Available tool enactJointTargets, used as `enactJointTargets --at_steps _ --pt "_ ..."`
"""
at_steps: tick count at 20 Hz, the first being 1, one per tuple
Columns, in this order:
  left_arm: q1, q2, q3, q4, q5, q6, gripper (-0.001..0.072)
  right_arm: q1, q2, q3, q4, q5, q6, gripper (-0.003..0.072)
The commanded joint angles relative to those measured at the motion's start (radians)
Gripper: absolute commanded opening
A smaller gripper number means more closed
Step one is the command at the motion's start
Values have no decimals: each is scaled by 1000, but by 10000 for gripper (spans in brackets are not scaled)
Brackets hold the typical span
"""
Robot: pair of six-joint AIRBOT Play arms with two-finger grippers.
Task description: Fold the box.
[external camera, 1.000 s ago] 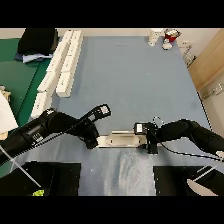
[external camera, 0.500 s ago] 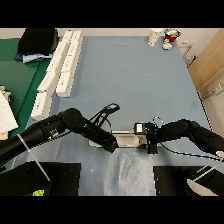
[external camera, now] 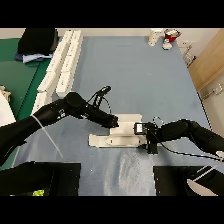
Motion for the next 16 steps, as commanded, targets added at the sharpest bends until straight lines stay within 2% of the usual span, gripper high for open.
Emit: enactJointTargets --at_steps 1,6,10,13,16 --pt "29 -100 33 -7 -17 39 14 0 1 1 0 0 0 520" --pt "29 -209 52 -6 -41 84 14 0 1 1 0 0 0 520" --pt "35 -208 69 -6 -64 140 14 0 1 1 0 0 0 520" --pt "78 -131 98 26 -124 196 14 0 1 1 0 0 0 520" --pt "110 32 96 165 -172 219 13 0 1 1 0 0 0 520"
